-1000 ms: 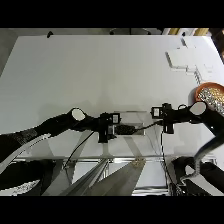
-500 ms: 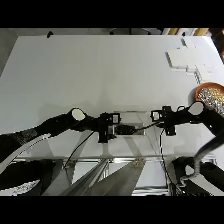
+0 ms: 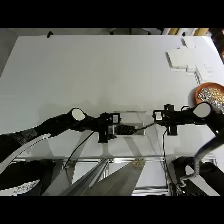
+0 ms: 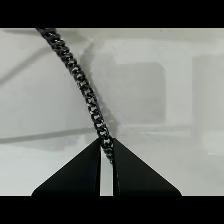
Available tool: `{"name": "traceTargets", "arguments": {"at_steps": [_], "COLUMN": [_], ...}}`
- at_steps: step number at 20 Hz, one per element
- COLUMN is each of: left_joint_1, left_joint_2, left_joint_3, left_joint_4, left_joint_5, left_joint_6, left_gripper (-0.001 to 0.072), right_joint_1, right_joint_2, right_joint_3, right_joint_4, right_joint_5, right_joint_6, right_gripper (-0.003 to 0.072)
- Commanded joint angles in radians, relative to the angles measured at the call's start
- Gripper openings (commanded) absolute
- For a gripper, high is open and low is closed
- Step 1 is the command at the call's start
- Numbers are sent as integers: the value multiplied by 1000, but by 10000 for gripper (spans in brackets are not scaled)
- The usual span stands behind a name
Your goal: Fold the box and place the chain.
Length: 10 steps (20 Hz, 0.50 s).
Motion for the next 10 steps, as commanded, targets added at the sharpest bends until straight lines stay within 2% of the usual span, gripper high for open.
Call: {"name": "traceTargets", "arguments": {"at_steps": [1,4,6,8,10], "left_joint_1": [0,0,0,0,0], "left_joint_2": [0,0,0,0,0], "left_joint_3": [1,1,1,1,1], "left_joint_4": [0,0,0,0,0], "left_joint_5": [0,0,0,0,0], "left_joint_6": [0,0,0,0,0], "left_gripper": [173,173,173,173,173], "right_joint_1": [0,19,79,169,275], "right_joint_2": [159,256,276,274,274], "right_joint_3": [0,0,0,0,0], "right_joint_4": [128,284,362,418,454], "right_joint_5": [119,208,222,173,60], "right_joint_6": [19,18,19,22,22], "right_gripper": [13,13,13,13,13]}}
